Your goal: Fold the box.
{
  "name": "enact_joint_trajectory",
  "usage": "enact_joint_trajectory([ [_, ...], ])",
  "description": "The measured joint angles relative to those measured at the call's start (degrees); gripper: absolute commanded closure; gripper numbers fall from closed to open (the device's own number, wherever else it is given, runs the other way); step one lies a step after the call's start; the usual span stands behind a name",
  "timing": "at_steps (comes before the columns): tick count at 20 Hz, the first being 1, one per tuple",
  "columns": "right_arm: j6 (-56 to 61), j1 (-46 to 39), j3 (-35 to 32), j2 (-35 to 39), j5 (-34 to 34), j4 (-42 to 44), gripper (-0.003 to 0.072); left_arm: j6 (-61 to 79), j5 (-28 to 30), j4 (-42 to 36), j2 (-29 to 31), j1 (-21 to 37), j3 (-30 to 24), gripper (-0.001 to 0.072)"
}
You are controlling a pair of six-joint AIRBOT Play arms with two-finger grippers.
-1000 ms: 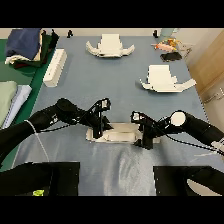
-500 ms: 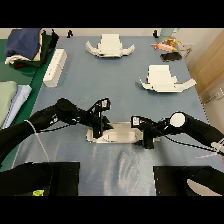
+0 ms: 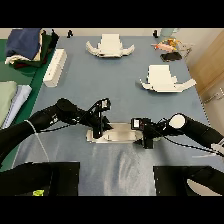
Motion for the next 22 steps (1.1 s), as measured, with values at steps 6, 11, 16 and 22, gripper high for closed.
enact_joint_trajectory([
  [6, 0.2, -0.7, -0.7, 0.0, -0.5, 1.3, 0.0102, 0.0, 0.1, 0.0, 0.0, 0.0, 0.0, 0.0692],
  [11, 0.2, -1.4, -0.9, 0.0, -0.6, 2.7, 0.0108, 0.0, 0.1, 0.0, 0.0, 0.0, 0.0, 0.0692],
  [16, -1.4, -1.5, -0.9, -1.2, -0.9, 3.5, 0.0184, 0.0, 0.0, 0.0, 0.0, 0.0, 0.0, 0.0692],
  [22, -3.9, -1.4, -0.9, -2.3, -1.0, 5.0, 0.0183, 0.0, 0.0, 0.0, 0.0, 0.0, 0.0, 0.0692],
])
